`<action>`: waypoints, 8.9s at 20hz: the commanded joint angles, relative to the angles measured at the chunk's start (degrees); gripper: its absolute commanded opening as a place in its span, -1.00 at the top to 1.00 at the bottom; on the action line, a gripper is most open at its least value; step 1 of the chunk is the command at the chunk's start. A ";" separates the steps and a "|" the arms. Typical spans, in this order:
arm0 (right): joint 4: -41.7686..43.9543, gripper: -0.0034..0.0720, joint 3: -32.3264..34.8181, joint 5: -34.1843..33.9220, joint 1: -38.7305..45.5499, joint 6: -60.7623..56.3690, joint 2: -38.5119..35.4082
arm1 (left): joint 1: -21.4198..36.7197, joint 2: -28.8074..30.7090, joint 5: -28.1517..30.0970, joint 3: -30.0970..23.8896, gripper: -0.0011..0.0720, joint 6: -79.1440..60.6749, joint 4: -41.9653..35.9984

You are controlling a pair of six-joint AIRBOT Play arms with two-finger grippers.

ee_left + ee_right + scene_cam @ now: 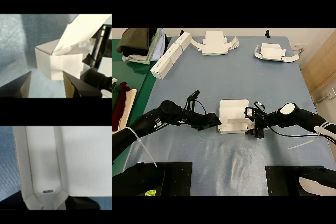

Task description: Fold the box.

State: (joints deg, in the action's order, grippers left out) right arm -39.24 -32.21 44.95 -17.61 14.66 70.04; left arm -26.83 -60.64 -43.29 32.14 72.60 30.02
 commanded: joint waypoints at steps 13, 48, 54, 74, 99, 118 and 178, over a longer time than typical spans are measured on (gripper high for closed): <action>0.02 -0.44 0.02 0.02 0.02 -0.02 0.00 | -10.49 -6.82 2.60 9.42 -0.65 28.37 19.69; 0.00 -0.44 0.02 0.02 0.02 -0.02 0.00 | -28.15 -27.58 -23.96 35.47 -0.68 66.95 59.12; 0.02 -0.44 0.02 0.02 0.02 -0.02 0.00 | -28.00 -27.47 -30.03 38.84 -0.68 66.34 58.95; 0.02 -0.44 0.02 0.02 0.02 -0.02 0.00 | -22.60 -21.27 -49.00 50.84 -0.67 44.26 55.87; 0.02 -0.44 0.02 0.00 0.02 -0.02 0.00 | 0.87 -8.57 -2.49 4.37 -0.90 -81.22 9.33; 0.02 -0.44 0.02 0.02 0.02 -0.02 0.00 | -2.56 -12.35 2.69 3.04 -0.94 -92.89 -6.25; 0.02 -0.44 0.02 0.02 0.02 -0.02 0.00 | -3.91 -13.84 3.76 3.06 -0.35 -91.19 -5.60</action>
State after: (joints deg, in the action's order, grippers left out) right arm -39.24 -32.21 44.97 -17.61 14.66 70.06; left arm -30.72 -74.50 -39.55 35.22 -18.59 24.43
